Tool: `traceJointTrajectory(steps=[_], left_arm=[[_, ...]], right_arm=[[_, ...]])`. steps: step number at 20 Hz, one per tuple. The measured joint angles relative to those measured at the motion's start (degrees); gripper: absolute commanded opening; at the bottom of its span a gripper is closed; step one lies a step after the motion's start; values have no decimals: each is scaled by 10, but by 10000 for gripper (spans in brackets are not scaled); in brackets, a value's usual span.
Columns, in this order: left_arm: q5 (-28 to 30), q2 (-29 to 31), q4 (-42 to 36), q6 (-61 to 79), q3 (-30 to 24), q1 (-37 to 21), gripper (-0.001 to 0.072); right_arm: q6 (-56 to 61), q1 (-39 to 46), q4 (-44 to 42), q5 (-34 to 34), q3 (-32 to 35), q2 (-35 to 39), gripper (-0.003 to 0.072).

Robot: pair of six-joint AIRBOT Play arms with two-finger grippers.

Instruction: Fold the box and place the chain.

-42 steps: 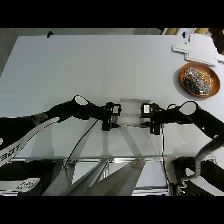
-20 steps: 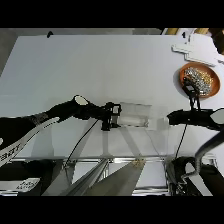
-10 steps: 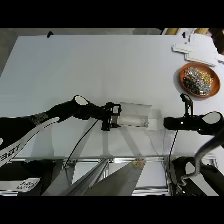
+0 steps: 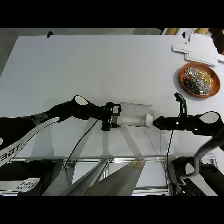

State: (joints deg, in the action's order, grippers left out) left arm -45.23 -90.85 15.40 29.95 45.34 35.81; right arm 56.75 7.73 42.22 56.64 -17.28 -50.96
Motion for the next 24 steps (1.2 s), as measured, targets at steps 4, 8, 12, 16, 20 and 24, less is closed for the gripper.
traceJointTrajectory(steps=[4,8,12,16,20,24], left_arm=[[0,0,0,0,0,0,149],[0,0,0,0,0,0,149],[0,0,0,0,0,0,149],[0,0,0,0,0,0,149],[0,0,0,0,0,0,149],[0,0,0,0,0,0,149]], right_arm=[[0,-2,-29,15,0,14,295],[5,-2,-43,26,0,26,297],[14,-3,-52,39,0,32,406],[35,-44,-55,11,-2,33,456],[150,-133,10,-50,-27,19,455],[285,-210,94,-82,-78,-18,453]])
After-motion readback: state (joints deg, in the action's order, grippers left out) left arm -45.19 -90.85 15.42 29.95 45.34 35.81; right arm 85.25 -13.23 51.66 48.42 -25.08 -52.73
